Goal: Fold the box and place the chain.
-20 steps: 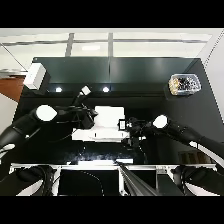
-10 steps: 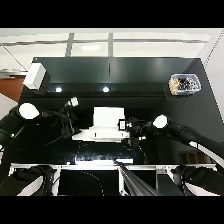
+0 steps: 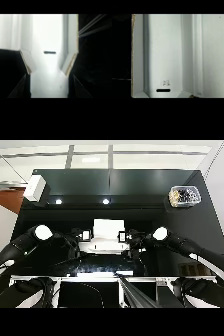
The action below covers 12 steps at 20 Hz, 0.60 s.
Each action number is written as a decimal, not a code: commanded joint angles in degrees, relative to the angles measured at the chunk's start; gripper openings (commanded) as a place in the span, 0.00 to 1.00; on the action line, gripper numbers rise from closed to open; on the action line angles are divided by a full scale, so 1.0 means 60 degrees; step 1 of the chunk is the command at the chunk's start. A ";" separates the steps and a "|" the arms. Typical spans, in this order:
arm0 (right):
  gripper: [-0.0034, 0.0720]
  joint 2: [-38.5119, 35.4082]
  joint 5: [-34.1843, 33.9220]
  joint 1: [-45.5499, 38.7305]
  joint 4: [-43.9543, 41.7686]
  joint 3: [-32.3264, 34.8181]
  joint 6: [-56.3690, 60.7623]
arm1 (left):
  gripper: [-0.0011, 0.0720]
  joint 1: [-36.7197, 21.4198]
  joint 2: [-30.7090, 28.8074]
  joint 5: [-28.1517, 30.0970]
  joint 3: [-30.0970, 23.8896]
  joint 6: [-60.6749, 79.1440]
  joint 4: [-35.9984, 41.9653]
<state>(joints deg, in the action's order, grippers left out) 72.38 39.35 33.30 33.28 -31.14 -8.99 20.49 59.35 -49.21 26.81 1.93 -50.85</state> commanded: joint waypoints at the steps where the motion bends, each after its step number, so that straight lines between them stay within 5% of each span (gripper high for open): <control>1: 0.68 0.0004 0.0004 0.0007 -0.0004 0.0004 0.0000 | 0.98 0.0393 0.0124 0.1151 -0.0084 0.0251 0.0641; 5: 0.68 0.0004 0.0004 0.0007 0.0000 0.0000 0.0000 | 0.94 0.0404 0.0288 0.1093 -0.0084 0.0251 0.0845; 10: 0.68 0.0004 0.0004 0.0007 -0.0004 0.0004 0.0000 | 0.43 0.0404 0.0288 0.0481 -0.0080 0.0335 0.1388; 12: 0.68 0.0004 0.0004 0.0007 -0.0004 0.0004 0.0000 | 0.39 0.0404 0.0288 0.0368 -0.0080 0.0335 0.1406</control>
<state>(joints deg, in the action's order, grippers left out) 72.38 39.38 33.30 33.28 -31.14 -9.02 22.87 61.04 -45.30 26.33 3.73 -43.57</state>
